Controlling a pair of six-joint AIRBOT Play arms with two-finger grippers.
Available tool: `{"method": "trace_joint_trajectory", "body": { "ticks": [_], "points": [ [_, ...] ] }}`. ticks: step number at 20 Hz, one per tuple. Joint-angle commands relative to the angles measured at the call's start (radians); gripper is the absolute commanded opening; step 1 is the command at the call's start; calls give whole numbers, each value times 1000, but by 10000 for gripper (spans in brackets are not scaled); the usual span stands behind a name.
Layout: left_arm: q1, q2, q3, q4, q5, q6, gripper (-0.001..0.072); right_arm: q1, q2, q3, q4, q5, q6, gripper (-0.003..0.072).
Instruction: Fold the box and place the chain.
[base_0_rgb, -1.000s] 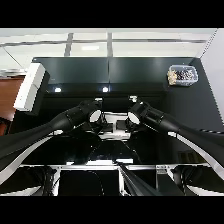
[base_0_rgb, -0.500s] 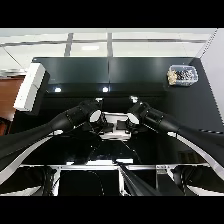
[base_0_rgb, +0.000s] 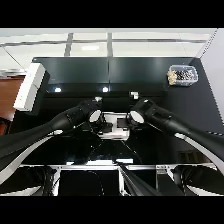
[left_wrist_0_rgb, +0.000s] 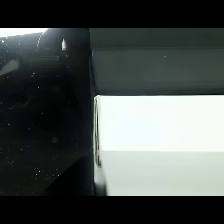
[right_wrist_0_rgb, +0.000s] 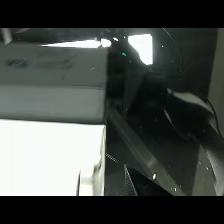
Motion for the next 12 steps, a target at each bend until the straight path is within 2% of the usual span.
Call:
{"method": "trace_joint_trajectory", "body": {
  "ticks": [1, 3, 6, 7, 9, 10, 11, 12],
  "points": [
    [0, 0, 0, 0, 0, 0, 27, 2, 172, 10, -68, 29, -49, 315],
    [0, 0, 0, 0, 0, 0, 27, 1, 283, 9, -305, 61, -48, 316],
    [0, 0, 0, 0, 0, 0, 26, -36, 323, 3, -763, 154, -71, 316],
    [0, 0, 0, 0, 0, 0, 26, -87, 323, -15, -854, 119, -71, 316],
    [0, 0, 0, 0, 0, 0, 26, -244, 321, -58, -868, -58, -69, 324],
    [0, 0, 0, 0, 0, 0, 26, -338, 316, -89, -847, -186, -62, 561],
    [0, 0, 0, 0, 0, 0, 27, -428, 302, -114, -815, -303, -52, 713],
    [0, 0, 0, 0, 1, 0, 27, -529, 266, -119, -722, -399, -48, 714]
  ]
}}
